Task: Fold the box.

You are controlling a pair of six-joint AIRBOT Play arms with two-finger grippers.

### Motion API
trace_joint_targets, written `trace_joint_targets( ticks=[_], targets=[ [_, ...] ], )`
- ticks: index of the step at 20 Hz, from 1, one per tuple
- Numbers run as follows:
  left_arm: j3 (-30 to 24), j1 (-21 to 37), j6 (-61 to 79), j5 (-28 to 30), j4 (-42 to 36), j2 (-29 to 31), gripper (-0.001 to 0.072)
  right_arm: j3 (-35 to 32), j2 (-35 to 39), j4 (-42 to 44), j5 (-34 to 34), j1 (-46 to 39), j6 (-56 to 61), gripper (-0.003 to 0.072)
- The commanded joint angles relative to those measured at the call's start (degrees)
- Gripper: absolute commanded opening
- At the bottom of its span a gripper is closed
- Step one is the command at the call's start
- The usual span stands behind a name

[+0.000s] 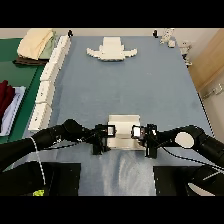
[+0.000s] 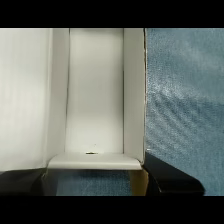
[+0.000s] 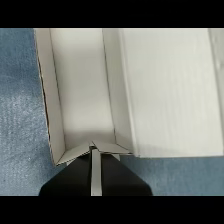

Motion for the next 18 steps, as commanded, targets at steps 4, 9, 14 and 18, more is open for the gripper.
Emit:
trace_joint_targets(
  ticks=[4, 9, 14, 18],
  targets=[
    [0.0, 0.0, 0.0, 0.0, 0.0, 0.0, 0.0515, 0.0, 0.0, 0.1, -0.7, 0.6, -1.5, 0.0079],
    [0.1, 0.0, 0.0, 0.0, 0.0, 0.0, 0.0514, 0.0, -0.5, 0.1, -3.0, 2.1, -2.0, 0.0111],
    [0.0, 0.0, 0.0, 0.0, 0.0, 0.0, 0.0514, 0.0, -0.5, 0.5, -3.1, 2.1, -2.0, 0.055],
    [0.0, 0.0, 0.0, 0.0, 0.0, 0.0, 0.0514, -0.2, -0.5, 0.5, -3.0, 2.1, -1.9, 0.0588]
  ],
)
